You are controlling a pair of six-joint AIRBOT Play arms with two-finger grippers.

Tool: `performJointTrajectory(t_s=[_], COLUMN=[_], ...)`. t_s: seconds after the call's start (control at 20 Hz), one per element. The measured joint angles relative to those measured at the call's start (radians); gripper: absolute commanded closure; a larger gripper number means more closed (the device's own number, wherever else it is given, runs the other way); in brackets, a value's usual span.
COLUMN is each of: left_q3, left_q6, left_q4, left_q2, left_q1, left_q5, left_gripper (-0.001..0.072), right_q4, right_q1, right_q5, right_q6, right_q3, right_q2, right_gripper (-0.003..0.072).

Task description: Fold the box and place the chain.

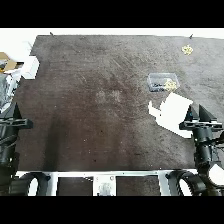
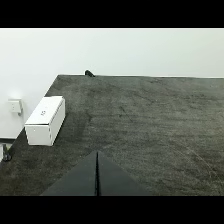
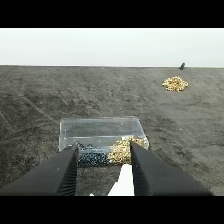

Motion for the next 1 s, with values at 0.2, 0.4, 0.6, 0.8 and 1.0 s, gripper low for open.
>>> performJointTrajectory(t_s=[0.2, 0.4, 0.6, 0.8, 1.0], left_q3=[0.0, 0.0, 0.0, 0.0, 0.0], left_q6=[0.0, 0.0, 0.0, 0.0, 0.0], left_q4=[0.0, 0.0, 0.0, 0.0, 0.0], left_q2=[0.0, 0.0, 0.0, 0.0, 0.0], left_q1=[0.0, 0.0, 0.0, 0.0, 0.0], left_q5=[0.0, 0.0, 0.0, 0.0, 0.0], left_gripper=[0.0698, 0.0698, 0.0698, 0.0698, 0.0698], right_q4=[0.0, 0.0, 0.0, 0.02, 0.035], right_q1=[0.0, 0.0, 0.0, -0.017, -0.163], right_q5=[0.0, 0.001, 0.012, 0.022, 0.199], right_q6=[0.0, 0.0, -0.001, -0.003, 0.027], right_q3=[0.0, 0.018, 0.096, 0.228, 0.401], right_q2=[0.0, -0.001, -0.045, -0.206, -0.464], right_gripper=[0.0318, 0.0211, 0.0249, 0.0248, 0.0249])
